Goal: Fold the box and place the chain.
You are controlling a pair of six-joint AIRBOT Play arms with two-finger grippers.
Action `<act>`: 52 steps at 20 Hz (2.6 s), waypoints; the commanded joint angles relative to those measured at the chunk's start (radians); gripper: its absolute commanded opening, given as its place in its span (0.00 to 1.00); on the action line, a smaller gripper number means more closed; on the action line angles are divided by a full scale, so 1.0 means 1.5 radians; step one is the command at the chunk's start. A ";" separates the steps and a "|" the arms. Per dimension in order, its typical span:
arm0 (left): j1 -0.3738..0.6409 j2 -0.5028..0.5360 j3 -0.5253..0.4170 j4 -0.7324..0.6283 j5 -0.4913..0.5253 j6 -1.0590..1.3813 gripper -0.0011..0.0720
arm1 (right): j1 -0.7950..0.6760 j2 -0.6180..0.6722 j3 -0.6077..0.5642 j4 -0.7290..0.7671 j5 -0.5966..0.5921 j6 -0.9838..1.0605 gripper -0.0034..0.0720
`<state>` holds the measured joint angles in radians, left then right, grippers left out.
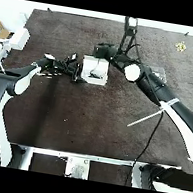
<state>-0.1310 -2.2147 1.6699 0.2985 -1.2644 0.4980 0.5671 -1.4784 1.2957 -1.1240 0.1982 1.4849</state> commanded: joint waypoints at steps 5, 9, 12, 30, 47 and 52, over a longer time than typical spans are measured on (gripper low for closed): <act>0.000 0.000 0.000 0.000 0.000 0.000 0.56 | -0.002 -0.025 0.001 -0.040 0.002 0.002 0.05; 0.000 0.000 0.000 0.000 0.000 0.000 0.56 | -0.025 0.026 0.009 -0.049 -0.028 -0.003 0.05; 0.000 0.000 0.000 0.000 0.000 0.000 0.56 | -0.032 0.081 0.009 -0.102 -0.049 -0.003 0.05; 0.000 0.000 0.000 0.000 0.000 0.000 0.56 | -0.002 0.010 -0.033 -0.121 0.008 0.002 0.22; 0.000 0.000 0.000 0.000 0.000 0.000 0.56 | -0.281 -0.203 0.296 0.355 0.476 -0.630 0.32; 0.000 0.000 0.000 0.000 0.000 0.000 0.56 | -0.293 -0.297 0.329 0.404 0.537 -0.753 0.32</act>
<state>-0.1310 -2.2147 1.6699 0.2985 -1.2644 0.4976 0.1474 -1.8496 1.7561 -0.6170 0.9131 0.5110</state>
